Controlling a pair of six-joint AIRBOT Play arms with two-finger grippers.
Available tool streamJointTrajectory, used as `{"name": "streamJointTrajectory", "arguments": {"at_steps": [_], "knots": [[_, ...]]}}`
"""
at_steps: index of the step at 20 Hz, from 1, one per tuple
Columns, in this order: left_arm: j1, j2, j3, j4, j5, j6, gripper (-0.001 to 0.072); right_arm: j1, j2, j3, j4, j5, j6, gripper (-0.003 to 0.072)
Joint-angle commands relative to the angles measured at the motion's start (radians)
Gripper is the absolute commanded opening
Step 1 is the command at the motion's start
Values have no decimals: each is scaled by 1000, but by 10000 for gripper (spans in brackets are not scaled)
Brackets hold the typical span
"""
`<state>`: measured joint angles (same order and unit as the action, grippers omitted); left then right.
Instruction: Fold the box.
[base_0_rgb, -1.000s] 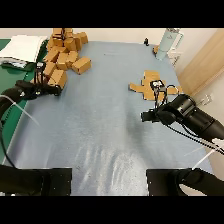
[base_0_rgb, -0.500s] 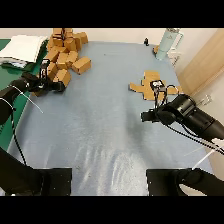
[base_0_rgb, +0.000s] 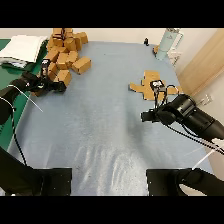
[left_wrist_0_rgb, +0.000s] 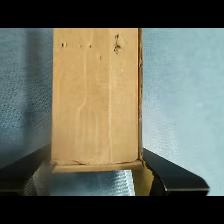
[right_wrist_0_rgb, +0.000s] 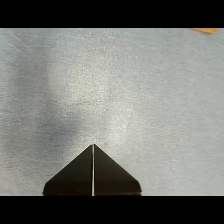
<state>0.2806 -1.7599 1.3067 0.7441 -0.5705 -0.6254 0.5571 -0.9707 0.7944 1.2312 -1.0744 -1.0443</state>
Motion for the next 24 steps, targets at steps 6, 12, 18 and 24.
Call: {"name": "streamJointTrajectory", "arguments": {"at_steps": [6, 12, 18, 24], "knots": [[84, 181, 49, 289, -452, -184, 703, 0, 0, 1, 0, 0, 0, 7], [72, 362, 57, 205, -674, -245, 449, 0, -1, 1, 0, 0, 0, 8], [-117, 452, 54, 33, -819, -311, 12, 0, -1, 1, 0, 0, 0, 7], [-533, 490, -59, 119, -640, -415, 11, 0, 0, 1, 0, 0, 0, 8]]}}
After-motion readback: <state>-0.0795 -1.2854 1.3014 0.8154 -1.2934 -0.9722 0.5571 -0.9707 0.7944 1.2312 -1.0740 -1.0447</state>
